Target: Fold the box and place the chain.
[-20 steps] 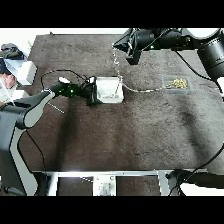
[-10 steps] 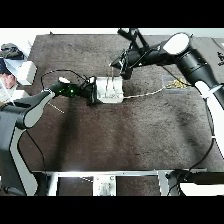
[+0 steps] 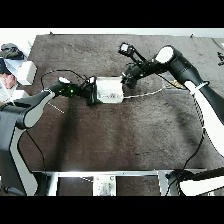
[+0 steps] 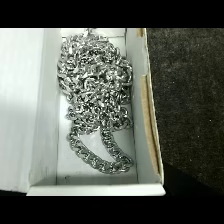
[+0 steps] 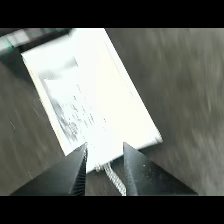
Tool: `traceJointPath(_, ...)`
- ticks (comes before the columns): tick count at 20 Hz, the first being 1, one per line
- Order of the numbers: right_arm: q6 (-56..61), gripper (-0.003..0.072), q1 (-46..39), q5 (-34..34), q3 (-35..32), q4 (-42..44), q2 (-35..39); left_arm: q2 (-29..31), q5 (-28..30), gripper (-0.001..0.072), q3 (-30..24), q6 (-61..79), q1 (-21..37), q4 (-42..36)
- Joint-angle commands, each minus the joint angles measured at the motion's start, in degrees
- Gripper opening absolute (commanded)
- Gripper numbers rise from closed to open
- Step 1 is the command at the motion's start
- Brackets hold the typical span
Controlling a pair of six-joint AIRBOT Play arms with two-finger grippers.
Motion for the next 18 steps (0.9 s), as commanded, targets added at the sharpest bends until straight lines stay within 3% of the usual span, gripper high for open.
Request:
traceJointPath(1, 2.4, 0.03, -6.29, 0.61, -2.58, -3.17, -1.05, 0.04, 0.0, 0.0236, 0.02, 0.02, 0.02, 0.02)
traceJointPath(3, 5.22, 0.0307, -9.73, -0.11, -2.69, -8.92, -2.49, 0.04, 0.0, 0.0236, 0.02, 0.0, 0.02, 0.02)
traceJointPath(4, 5.92, 0.0403, -10.49, -0.31, -2.62, -13.25, -3.08, 0.04, 0.0, 0.0236, 0.0, 0.0, 0.02, 0.02)
traceJointPath(5, 6.03, 0.0439, -10.75, -0.31, -2.51, -18.4, -3.69, 0.04, 0.0, 0.0236, 0.0, 0.02, 0.02, 0.02)
traceJointPath(9, 5.62, 0.0438, -10.75, 0.31, -2.25, -30.73, -6.05, 0.04, 0.0, 0.0235, 0.0, 0.0, 0.02, 0.02)
traceJointPath(13, 2.91, 0.0437, -10.75, 0.5, -1.86, -34.32, -8.11, 0.04, 0.0, 0.0235, 0.02, 0.02, 0.02, 0.02)
traceJointPath(18, 2.8, 0.0419, -10.75, 2.38, 3.67, -34.91, -12.87, 0.04, 0.0, 0.0235, 0.0, 0.0, 0.02, 0.02)
